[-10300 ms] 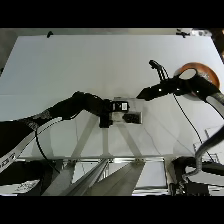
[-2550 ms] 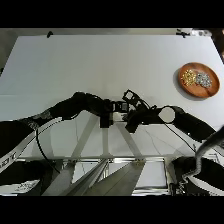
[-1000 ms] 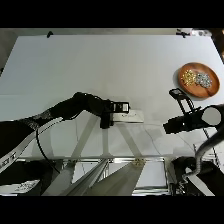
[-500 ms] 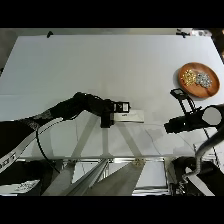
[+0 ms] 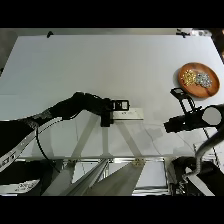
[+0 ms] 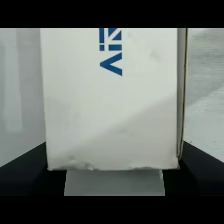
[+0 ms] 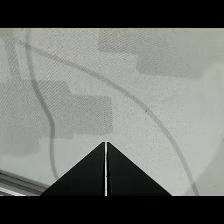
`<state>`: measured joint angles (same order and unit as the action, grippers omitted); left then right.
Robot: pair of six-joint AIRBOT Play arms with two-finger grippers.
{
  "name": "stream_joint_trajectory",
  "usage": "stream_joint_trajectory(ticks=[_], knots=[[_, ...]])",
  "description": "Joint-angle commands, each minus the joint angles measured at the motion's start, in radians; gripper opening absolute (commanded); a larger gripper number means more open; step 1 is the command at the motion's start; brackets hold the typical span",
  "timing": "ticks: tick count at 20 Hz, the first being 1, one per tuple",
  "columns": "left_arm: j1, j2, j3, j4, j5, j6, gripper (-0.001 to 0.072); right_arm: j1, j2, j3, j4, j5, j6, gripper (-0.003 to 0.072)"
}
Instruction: Fold the box and place the chain.
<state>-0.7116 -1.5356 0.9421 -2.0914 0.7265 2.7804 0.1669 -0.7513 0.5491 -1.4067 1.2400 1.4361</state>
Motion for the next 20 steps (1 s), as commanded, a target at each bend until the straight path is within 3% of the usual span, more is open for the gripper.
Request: stream_joint_trajectory(ticks=[1,2,5,10,15,20], knots=[[0.053,0.001,0.001,0.01,-0.039,-0.094,0.025,-0.001,0.001,0.001,0.0,-0.002,-0.001,0.001],[0.085,0.001,0.001,0.025,-0.042,-0.132,0.0197,-0.001,0.001,0.001,0.0,-0.002,-0.001,0.001],[0.203,0.001,0.001,0.12,-0.043,-0.269,0.0198,-0.001,0.001,0.001,0.0,-0.007,-0.001,0.001],[0.49,0.036,0.001,0.364,-0.04,-0.616,0.0199,-0.001,0.001,0.001,0.0,-0.026,0.0,0.001],[0.834,0.137,0.001,0.382,-0.016,-0.748,0.0201,-0.001,0.001,0.001,0.0,-0.025,0.0,0.001],[1.123,0.153,0.0,0.381,0.166,-0.75,0.0212,-0.001,0.001,0.001,0.0,-0.025,0.0,0.001]])
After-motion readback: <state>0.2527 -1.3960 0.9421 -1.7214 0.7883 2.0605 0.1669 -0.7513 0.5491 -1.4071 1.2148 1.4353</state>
